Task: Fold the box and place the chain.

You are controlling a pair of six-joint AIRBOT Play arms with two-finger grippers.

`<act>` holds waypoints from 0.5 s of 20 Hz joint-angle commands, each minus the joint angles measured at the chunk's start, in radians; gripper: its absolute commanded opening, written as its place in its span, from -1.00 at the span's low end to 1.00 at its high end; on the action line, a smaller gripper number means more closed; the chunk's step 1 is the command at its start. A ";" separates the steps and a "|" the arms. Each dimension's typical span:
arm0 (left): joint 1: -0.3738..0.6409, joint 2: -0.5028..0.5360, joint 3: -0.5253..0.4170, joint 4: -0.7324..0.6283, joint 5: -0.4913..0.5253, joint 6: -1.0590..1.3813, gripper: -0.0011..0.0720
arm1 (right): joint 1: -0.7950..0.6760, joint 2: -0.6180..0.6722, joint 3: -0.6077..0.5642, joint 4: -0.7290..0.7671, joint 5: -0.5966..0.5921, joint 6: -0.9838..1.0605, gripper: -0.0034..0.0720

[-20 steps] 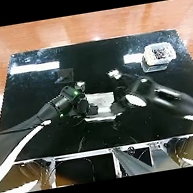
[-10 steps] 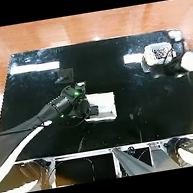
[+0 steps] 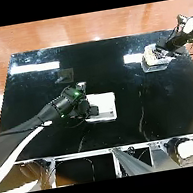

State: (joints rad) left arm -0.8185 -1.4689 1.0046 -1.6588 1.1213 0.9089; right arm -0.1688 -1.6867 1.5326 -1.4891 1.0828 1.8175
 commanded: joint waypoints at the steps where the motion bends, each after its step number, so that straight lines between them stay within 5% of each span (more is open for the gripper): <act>1: 0.001 0.000 0.000 0.001 0.011 0.000 -0.91 | -0.012 -0.110 0.102 0.067 0.039 0.230 0.71; 10: 0.004 0.000 0.000 0.003 0.005 0.000 -0.91 | -0.012 -0.157 0.102 0.208 0.014 0.349 0.71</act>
State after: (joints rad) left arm -0.8154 -1.4693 1.0046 -1.6600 1.1263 0.9092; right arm -0.1799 -1.8275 1.6306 -1.3285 1.1027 2.1326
